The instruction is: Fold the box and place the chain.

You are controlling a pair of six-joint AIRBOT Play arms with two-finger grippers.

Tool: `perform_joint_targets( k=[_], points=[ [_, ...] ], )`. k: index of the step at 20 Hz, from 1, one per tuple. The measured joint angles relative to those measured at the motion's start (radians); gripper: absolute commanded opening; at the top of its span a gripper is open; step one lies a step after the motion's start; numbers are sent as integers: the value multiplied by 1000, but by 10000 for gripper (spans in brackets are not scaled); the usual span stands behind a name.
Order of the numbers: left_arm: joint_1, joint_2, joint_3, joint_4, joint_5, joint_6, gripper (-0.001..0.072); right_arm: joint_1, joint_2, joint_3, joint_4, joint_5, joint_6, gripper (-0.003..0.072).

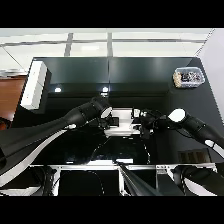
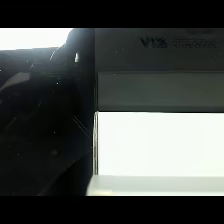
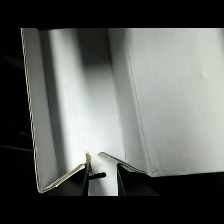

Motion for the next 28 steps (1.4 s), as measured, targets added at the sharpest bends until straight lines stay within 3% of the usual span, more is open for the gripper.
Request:
perform_joint_targets(
  k=[5,7,9,10,11,12,13,14,16,21,24,28],
  points=[
    [0,0,0,-15,24,0,28,8,-11,0,48,3,4,204],
    [0,0,0,-21,27,-2,27,9,-13,0,56,2,5,447],
    [0,0,0,-23,23,-2,27,11,-14,0,64,0,4,224],
    [0,0,0,-23,24,-2,27,11,-14,0,65,-6,6,347],
    [0,0,0,-23,24,-2,27,13,-14,0,66,-7,6,342],
    [0,0,0,-24,23,-2,27,13,-14,0,67,-6,6,91],
    [0,0,0,-24,24,-2,27,14,-14,0,68,-13,6,91],
    [0,0,0,-27,25,-2,27,14,-14,0,72,-16,7,160],
    [0,0,0,-27,24,-1,27,14,-14,0,70,-10,28,17],
    [3,0,0,-26,24,0,28,-38,39,16,-22,63,322,17],
    [6,0,0,-26,23,0,28,-145,132,85,-186,194,636,17],
    [10,0,0,-22,15,0,28,-383,243,126,-509,277,1191,17]
  ],
)
